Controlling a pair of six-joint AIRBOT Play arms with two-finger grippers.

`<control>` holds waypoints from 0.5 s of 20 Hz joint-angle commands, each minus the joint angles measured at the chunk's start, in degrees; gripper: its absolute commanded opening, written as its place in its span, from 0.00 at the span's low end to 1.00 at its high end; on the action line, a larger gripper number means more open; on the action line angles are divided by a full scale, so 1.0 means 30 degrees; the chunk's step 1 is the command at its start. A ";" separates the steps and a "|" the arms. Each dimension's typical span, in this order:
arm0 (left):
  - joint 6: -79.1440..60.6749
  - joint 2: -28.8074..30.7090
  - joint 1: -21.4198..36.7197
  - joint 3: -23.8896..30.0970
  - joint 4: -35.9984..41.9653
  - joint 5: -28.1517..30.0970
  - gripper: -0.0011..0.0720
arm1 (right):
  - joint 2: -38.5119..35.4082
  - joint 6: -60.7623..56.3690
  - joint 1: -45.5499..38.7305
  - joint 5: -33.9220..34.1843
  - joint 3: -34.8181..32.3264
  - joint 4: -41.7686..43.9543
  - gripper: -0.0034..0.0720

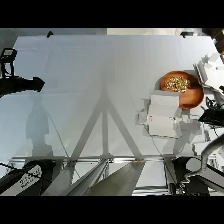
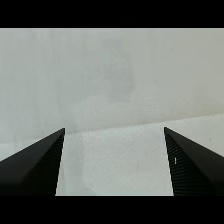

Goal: Fold the box and place the chain.

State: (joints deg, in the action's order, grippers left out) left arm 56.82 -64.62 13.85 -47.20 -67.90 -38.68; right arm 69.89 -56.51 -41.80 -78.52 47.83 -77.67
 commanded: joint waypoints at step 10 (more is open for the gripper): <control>0.0000 0.0015 0.0000 -0.0007 -0.0007 0.0007 0.96 | 0.3184 0.1013 -0.0015 -0.1698 0.0000 0.1479 0.43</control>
State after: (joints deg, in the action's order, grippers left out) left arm 56.84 -64.62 13.85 -47.20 -67.90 -38.68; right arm 77.89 -54.26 -41.80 -80.09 47.86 -73.73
